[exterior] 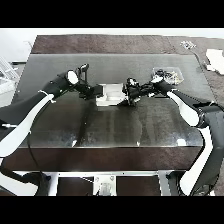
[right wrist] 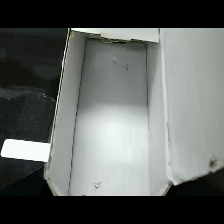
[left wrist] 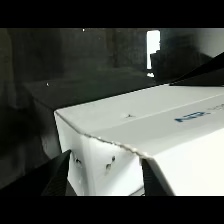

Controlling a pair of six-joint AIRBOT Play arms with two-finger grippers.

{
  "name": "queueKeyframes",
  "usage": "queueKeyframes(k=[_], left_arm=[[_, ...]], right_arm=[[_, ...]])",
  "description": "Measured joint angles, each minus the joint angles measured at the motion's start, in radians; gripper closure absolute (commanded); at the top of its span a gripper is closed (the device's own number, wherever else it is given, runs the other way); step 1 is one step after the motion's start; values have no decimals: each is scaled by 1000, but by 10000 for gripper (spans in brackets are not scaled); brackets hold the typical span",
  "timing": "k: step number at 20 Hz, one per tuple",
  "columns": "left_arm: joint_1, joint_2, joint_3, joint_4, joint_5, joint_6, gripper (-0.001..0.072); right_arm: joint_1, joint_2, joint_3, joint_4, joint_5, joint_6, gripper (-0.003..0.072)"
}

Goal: Fold the box and place the chain.

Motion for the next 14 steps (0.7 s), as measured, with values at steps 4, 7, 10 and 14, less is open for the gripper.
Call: queueKeyframes(k=[4,7,10,14], left_arm=[[-15,-10,4,40,-11,-36,206],[-23,-16,5,58,-13,-51,206],[-26,-18,7,81,-11,-73,206],[-27,-24,40,145,-27,-125,206]], right_arm=[[0,0,0,0,0,0,108],[0,0,0,0,0,0,108],[0,0,0,0,0,0,108],[0,0,0,0,0,0,108]])
